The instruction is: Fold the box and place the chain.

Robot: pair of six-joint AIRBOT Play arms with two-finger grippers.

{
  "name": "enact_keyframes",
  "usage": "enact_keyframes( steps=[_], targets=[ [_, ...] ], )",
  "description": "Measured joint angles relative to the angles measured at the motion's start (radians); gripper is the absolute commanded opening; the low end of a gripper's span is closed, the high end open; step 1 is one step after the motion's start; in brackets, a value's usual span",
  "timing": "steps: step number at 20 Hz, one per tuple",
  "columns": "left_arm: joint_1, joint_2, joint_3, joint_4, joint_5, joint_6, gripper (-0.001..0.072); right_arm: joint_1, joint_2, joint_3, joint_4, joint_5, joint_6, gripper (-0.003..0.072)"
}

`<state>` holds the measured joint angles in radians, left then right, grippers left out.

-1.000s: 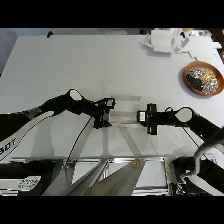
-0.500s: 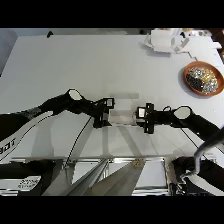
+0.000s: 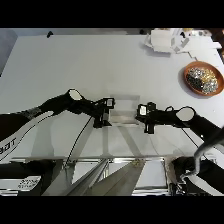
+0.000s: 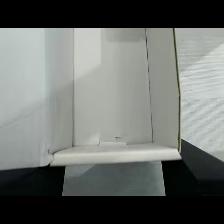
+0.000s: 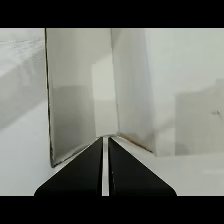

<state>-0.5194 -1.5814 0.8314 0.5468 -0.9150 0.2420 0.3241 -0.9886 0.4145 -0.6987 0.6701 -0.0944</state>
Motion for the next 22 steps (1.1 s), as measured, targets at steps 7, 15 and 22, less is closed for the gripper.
enact_keyframes(
  steps=[7, 15, 22],
  targets=[
    [0.000, 0.000, 0.000, 0.000, 0.000, 0.000, 0.0171, -0.158, 0.130, 0.025, -0.229, 0.134, 0.658, 0.0016],
    [0.000, 0.000, 0.000, 0.000, -0.001, 0.000, 0.0171, -0.431, 0.058, 0.033, -0.259, 0.203, 1.157, 0.0016],
    [0.000, 0.000, 0.000, 0.000, -0.002, 0.000, 0.0171, -0.345, -0.148, 0.034, -0.114, 0.253, 1.145, 0.0015]
  ],
)
